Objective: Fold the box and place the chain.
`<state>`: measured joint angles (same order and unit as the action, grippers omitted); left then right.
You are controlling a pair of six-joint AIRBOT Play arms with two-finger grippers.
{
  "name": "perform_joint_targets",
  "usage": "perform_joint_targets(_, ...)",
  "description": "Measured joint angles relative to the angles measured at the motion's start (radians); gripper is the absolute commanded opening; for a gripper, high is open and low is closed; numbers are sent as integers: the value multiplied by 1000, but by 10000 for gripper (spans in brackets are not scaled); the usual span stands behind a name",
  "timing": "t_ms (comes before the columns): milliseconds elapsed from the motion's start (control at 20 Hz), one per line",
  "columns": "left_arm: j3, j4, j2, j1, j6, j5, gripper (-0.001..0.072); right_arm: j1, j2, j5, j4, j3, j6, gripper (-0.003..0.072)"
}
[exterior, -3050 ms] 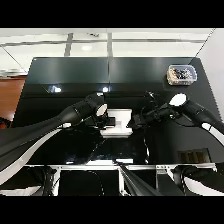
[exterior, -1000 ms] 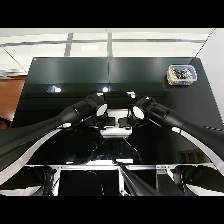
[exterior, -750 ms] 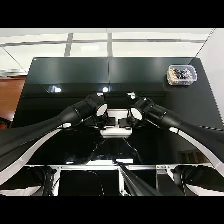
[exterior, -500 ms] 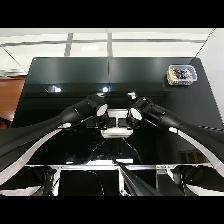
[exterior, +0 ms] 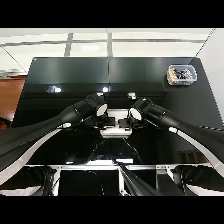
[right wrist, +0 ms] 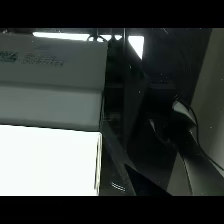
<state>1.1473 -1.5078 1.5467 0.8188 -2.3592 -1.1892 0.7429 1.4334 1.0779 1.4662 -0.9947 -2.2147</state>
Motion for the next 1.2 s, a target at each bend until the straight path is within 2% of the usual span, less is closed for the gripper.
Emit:
perform_joint_targets(100,0,2,0,0,0,0,29,0,2,1,0,0,0,296)
perform_joint_targets(150,0,2,0,0,0,0,29,0,2,0,0,0,0,198)
perform_joint_targets(350,0,2,0,0,-1,3,29,0,6,1,0,0,-1,199)
perform_joint_targets(400,0,2,0,0,-1,3,29,0,6,1,0,0,-1,176)
perform_joint_targets(450,0,3,0,0,-1,3,29,0,7,1,-2,0,-2,117)
perform_joint_targets(600,0,3,0,0,-3,4,29,0,8,0,-10,0,-4,116)
perform_joint_targets(650,0,3,0,0,-3,4,29,0,8,0,-11,0,-4,12)
perform_joint_targets(850,0,5,0,0,-3,2,29,0,8,-3,-16,0,-8,11)
perform_joint_targets(900,0,5,0,0,-3,2,29,0,8,-3,-16,0,-8,18)
perform_joint_targets(1000,0,0,0,0,2,5,29,0,8,0,-16,-1,-4,412)
perform_joint_targets(1200,0,0,0,0,0,1,29,-5,-10,21,-3,-24,19,420)
